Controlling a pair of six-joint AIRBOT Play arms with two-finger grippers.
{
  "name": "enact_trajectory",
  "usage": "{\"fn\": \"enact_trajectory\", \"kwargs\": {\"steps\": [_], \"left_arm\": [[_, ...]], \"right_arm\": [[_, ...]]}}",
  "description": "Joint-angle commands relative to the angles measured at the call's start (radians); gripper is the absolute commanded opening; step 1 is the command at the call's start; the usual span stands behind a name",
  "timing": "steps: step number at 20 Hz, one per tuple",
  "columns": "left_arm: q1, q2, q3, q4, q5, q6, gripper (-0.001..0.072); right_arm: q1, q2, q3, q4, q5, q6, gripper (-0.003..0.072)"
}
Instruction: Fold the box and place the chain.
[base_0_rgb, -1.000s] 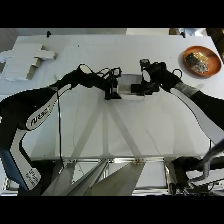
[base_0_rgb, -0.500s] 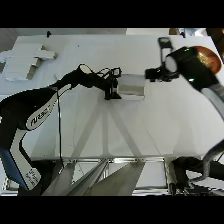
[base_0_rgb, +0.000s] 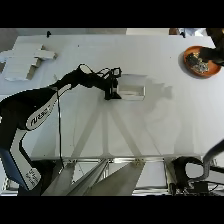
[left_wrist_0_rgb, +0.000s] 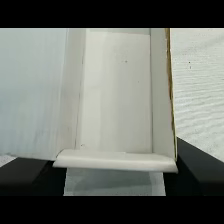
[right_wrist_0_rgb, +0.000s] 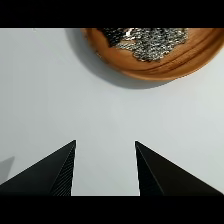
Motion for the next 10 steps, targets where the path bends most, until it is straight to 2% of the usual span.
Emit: {"fn": "enact_trajectory", "kwargs": {"steps": [1, 6, 10], "left_arm": [[0.000, 0.000, 0.000, 0.000, 0.000, 0.000, 0.0350], [0.000, 0.000, 0.000, 0.000, 0.000, 0.000, 0.0350], [0.000, 0.000, 0.000, 0.000, 0.000, 0.000, 0.0350]], "right_arm": [[-0.163, -0.121, 0.040, 0.047, -0.130, -0.062, 0.0413], [-0.196, -0.369, 0.117, 0.035, -0.285, -0.059, 0.0411], [-0.195, -0.498, 0.164, 0.039, -0.365, -0.029, 0.0406]]}}
